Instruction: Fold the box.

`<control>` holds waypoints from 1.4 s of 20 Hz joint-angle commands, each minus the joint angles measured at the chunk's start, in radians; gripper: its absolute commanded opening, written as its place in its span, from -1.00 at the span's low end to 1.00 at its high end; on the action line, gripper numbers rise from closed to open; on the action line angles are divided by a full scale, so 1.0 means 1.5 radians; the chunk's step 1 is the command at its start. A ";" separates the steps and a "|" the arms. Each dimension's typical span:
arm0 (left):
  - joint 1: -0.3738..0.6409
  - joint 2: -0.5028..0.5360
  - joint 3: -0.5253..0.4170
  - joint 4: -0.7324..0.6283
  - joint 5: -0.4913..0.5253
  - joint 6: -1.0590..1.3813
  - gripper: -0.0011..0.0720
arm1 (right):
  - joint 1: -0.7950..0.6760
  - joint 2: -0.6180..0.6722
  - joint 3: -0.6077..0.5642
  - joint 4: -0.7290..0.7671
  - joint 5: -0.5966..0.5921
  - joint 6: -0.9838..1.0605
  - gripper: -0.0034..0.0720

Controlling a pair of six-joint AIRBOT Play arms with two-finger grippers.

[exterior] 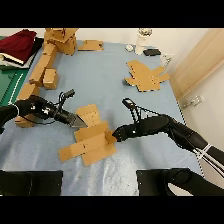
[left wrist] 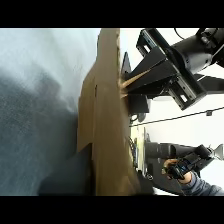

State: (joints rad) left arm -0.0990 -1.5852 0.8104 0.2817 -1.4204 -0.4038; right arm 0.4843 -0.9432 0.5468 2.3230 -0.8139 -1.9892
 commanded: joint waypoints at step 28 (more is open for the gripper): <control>-0.254 0.104 0.045 0.012 0.241 0.207 -0.94 | -0.151 -0.019 0.168 -0.328 -0.026 0.234 -0.90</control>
State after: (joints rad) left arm -0.4370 -1.4071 0.8764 0.2943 -1.0771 -0.1390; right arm 0.2657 -0.9581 0.7933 1.8317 -0.8425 -1.6630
